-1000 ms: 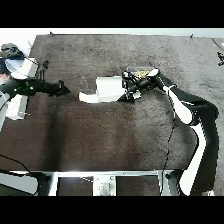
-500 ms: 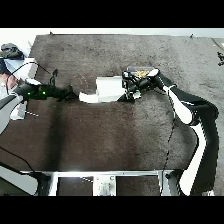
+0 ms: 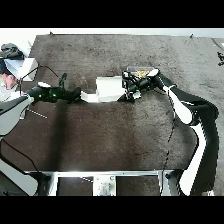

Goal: Fold the box and place the chain.

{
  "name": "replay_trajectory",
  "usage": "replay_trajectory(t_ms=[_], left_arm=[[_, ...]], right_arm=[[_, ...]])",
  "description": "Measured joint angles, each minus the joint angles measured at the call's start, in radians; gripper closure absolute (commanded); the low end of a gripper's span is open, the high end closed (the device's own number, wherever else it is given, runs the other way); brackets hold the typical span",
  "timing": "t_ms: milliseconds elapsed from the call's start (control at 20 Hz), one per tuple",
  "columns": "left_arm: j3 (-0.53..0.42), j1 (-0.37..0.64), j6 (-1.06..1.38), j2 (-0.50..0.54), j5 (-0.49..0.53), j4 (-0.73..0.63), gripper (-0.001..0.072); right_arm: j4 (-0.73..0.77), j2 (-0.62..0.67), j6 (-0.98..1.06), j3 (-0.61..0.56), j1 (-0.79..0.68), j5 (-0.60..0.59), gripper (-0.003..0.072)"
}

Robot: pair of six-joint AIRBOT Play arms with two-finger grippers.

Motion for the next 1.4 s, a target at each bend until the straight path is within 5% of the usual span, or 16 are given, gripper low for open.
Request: replay_trajectory(t_ms=[300,400,600,1400], left_arm=[[0.012,-0.036,0.029,-0.004,-0.004,-0.12,0.0694],[0.026,-0.041,0.036,-0.004,-0.019,-0.153,0.0504],[0.049,-0.042,0.036,-0.004,-0.045,-0.188,0.0466],[0.13,-0.079,-0.075,-0.003,-0.104,-0.096,0.0465]], right_arm=[[0.0,0.0,0.0,0.0,0.0,0.0,0.0287],[0.0,0.0,0.0,0.0,0.0,0.0,0.0287],[0.0,0.0,0.0,0.0,0.0,0.0,0.0287],[0.0,0.0,0.0,0.0,0.0,0.0,0.0287]])
